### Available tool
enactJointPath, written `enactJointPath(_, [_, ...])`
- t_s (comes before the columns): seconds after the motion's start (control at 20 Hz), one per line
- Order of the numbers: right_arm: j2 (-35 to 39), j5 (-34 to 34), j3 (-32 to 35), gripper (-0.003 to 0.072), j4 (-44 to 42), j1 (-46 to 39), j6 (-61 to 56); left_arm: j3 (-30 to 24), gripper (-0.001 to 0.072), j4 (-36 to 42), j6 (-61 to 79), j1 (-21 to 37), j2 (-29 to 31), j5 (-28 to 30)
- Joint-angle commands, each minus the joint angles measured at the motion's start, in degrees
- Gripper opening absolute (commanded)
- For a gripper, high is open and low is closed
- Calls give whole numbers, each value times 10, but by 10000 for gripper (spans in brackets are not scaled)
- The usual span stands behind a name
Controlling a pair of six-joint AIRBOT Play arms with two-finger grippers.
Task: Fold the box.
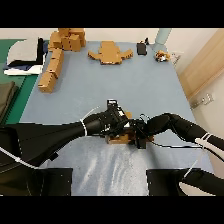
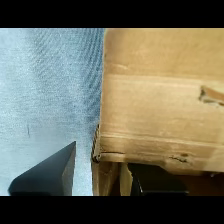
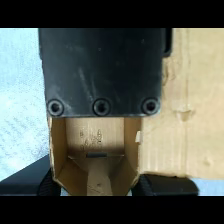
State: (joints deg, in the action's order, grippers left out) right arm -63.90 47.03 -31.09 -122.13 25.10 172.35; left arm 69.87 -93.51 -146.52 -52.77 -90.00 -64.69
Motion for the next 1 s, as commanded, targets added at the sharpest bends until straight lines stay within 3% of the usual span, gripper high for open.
enactJointPath(0.0, [0, 0, 0, 432, 0, 0, 0, 1, 414, -2, -1, -1, -2, 1])
enactJointPath(0.55, [0, 0, 0, 432, 0, 0, 0, 1, 402, 16, -1, -5, -24, 2])
enactJointPath(0.65, [0, 0, 0, 432, 0, 0, 0, 1, 12, 16, 0, -5, -24, 2])
enactJointPath(0.95, [0, 0, 0, 432, 0, 0, 0, 1, 15, 20, 1, -5, -24, 2])
